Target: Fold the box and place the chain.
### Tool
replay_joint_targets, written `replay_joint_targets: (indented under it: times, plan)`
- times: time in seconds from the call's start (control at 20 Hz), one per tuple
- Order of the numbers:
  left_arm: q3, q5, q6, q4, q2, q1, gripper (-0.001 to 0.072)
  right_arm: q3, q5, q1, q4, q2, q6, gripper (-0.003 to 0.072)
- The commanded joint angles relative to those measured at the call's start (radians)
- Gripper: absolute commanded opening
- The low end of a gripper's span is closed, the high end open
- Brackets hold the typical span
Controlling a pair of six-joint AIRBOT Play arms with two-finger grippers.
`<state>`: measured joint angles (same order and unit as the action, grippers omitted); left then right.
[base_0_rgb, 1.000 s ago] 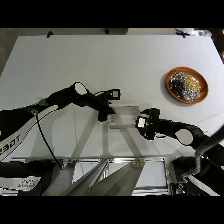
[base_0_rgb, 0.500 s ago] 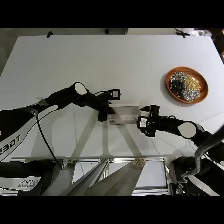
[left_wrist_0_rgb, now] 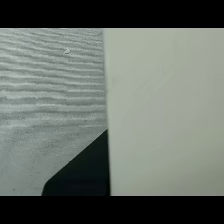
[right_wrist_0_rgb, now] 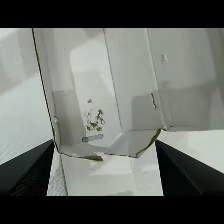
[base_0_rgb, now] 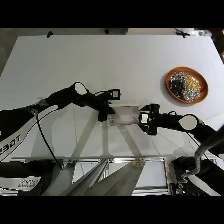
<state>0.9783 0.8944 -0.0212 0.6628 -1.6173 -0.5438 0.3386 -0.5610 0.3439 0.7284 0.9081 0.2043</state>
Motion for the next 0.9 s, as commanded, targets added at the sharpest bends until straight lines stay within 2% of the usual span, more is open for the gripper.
replay_joint_targets:
  times: [0.0, 0.15, 0.35, 0.65, 0.85]
  plan:
    - [0.001, 0.000, 0.000, 0.000, -0.001, 0.000, 0.0012, 0.014, -0.045, -0.040, -0.011, 0.005, 0.015, 0.0701]
    - [0.001, 0.000, 0.000, 0.000, -0.001, 0.000, 0.0012, 0.048, -0.065, -0.049, -0.011, 0.021, 0.014, 0.0701]
    - [0.001, 0.000, 0.000, 0.000, -0.001, 0.000, 0.0012, 0.110, -0.104, -0.049, -0.029, 0.118, 0.014, 0.0701]
    - [0.001, 0.000, 0.000, 0.000, -0.001, 0.000, 0.0012, 0.134, -0.117, -0.049, -0.021, 0.164, 0.016, 0.0701]
    - [0.001, 0.000, 0.000, 0.000, -0.001, 0.000, 0.0012, 0.156, -0.219, -0.049, -0.020, 0.204, 0.092, 0.0701]
